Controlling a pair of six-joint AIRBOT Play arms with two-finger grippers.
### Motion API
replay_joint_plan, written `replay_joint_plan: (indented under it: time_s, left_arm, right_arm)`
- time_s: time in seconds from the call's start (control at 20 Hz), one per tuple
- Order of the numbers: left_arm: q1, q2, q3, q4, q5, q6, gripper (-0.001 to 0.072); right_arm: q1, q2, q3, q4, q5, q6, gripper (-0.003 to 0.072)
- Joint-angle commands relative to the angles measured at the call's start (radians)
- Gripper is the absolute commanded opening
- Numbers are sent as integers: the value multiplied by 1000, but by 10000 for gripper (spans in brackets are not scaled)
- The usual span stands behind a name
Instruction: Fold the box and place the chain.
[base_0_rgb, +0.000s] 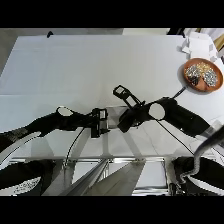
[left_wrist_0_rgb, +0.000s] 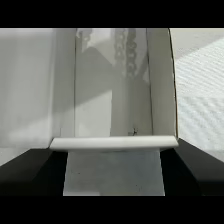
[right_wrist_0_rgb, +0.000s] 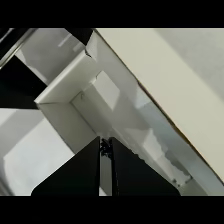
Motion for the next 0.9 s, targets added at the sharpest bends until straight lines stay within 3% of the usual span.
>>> replay_joint_plan:
  time_s: [0.0,0.3,0.45,0.7,0.85]
  left_arm:
    - [0,0,0,0,0,3,269]
    - [0,0,0,0,0,3,269]
    - [0,0,0,0,0,3,269]
    - [0,0,0,0,0,3,269]
    - [0,0,0,0,0,3,269]
  right_arm:
    - [36,-49,-2,10,-65,-2,15]
    - [36,-46,-2,24,-51,21,30]
    - [36,-14,-2,22,-47,20,241]
    - [35,103,-2,-16,-10,20,245]
    - [19,216,-2,-122,58,64,244]
